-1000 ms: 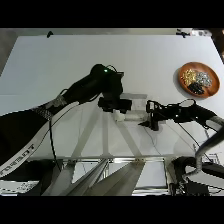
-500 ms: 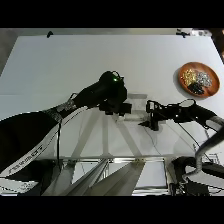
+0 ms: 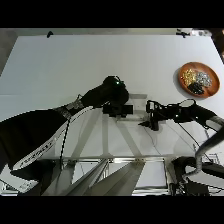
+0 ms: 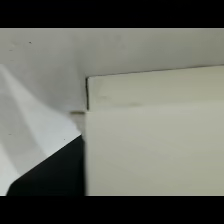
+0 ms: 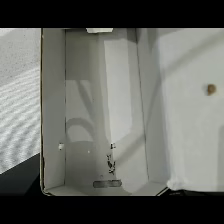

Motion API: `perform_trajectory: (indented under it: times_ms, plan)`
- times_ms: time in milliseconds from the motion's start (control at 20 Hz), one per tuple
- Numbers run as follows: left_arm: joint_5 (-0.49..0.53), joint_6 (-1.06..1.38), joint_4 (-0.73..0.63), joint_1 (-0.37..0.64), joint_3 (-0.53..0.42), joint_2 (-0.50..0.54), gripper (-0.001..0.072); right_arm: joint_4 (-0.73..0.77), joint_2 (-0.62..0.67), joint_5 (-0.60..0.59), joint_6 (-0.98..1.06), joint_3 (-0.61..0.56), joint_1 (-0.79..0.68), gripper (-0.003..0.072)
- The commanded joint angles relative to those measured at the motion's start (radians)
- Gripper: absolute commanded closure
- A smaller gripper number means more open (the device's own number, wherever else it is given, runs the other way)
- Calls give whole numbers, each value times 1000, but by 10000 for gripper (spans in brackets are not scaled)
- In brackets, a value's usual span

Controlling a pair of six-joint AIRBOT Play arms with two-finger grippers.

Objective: Fold the box and place the chain.

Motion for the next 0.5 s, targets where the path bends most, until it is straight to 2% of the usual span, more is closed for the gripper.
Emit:
perform_trajectory:
  times_ms: [0, 100, 450]
  plan:
    - [-28, -38, 14, 0, 0, -10, 479, 0, 1, 0, 0, 0, 0, 274]
    - [-32, -38, 19, 0, 0, -10, 576, 0, 1, 0, 0, 0, 0, 274]
    - [-64, -108, 34, -15, -45, -18, 571, 0, 1, 0, 0, 0, 0, 274]
